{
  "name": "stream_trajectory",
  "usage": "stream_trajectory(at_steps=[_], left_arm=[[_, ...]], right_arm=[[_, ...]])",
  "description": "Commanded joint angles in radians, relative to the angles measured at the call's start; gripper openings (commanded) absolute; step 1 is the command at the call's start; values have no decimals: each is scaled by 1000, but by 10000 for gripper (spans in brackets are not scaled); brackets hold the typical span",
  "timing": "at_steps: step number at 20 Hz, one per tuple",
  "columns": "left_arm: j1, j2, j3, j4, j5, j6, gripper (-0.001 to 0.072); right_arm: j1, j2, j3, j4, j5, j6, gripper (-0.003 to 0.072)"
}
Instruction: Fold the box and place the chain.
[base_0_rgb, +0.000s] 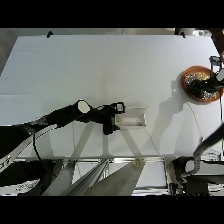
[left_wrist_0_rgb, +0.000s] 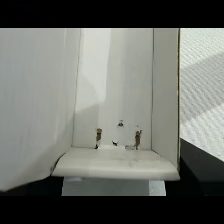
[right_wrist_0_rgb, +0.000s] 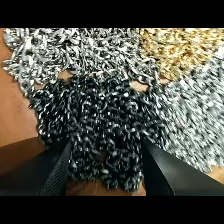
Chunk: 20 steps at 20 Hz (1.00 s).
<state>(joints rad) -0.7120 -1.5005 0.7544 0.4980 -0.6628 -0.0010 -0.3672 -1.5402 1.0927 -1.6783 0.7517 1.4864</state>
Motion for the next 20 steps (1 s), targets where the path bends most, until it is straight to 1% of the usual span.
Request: stream_trajectory(at_steps=[1,2,4,7,9,14,20], left_arm=[[0,0,0,0,0,0,438],[0,0,0,0,0,0,438],[0,0,0,0,0,0,438],[0,0,0,0,0,0,438],[0,0,0,0,0,0,438],[0,0,0,0,0,0,438],[0,0,0,0,0,1,438]], right_arm=[[-2,-55,4,0,-11,-6,475],[-2,-58,4,6,-11,-6,458],[-2,-58,5,7,-9,-6,371],[-2,-57,4,11,20,-2,148],[-2,-47,5,11,42,-3,18],[-2,69,4,11,85,-3,18],[-2,220,4,12,239,-3,18]])
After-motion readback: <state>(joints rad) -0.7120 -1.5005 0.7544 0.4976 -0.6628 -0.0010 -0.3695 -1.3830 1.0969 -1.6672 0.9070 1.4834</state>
